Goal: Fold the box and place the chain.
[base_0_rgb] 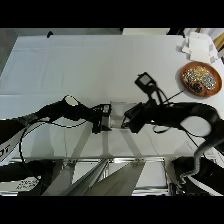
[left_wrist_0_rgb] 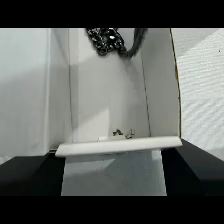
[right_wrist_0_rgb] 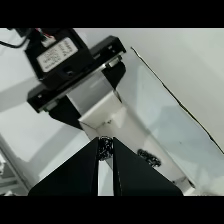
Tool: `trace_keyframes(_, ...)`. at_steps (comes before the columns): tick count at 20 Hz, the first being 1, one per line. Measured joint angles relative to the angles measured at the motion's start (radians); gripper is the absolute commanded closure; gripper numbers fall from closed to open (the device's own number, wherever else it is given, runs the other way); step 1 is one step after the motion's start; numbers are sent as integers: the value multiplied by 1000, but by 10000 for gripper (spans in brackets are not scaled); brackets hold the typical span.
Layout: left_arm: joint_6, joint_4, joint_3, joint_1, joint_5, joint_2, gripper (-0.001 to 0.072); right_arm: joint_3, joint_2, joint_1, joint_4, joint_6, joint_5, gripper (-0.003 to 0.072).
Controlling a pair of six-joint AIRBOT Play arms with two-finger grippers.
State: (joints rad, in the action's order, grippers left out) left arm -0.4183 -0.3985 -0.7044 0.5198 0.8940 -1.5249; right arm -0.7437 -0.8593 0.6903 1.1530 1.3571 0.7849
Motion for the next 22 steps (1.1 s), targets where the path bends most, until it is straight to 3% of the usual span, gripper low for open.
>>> trace_keyframes(4,0,0,0,0,0,0,297,-3,-136,9,-2,-1,-8,468)
trace_keyframes(5,0,0,0,0,0,0,297,-3,-164,10,-1,-1,-8,448)
trace_keyframes(9,0,0,0,0,0,0,297,-5,-198,9,29,-1,13,449)
trace_keyframes(13,0,0,0,0,0,0,297,-40,-101,-61,70,9,88,449)
trace_keyframes(18,0,0,0,0,0,0,297,-85,15,-310,225,85,263,442)
trace_keyframes(20,0,0,0,0,0,0,297,-90,2,-435,304,113,289,385)
trace_keyframes(22,0,0,0,0,0,0,297,-94,-45,-532,358,137,284,384)
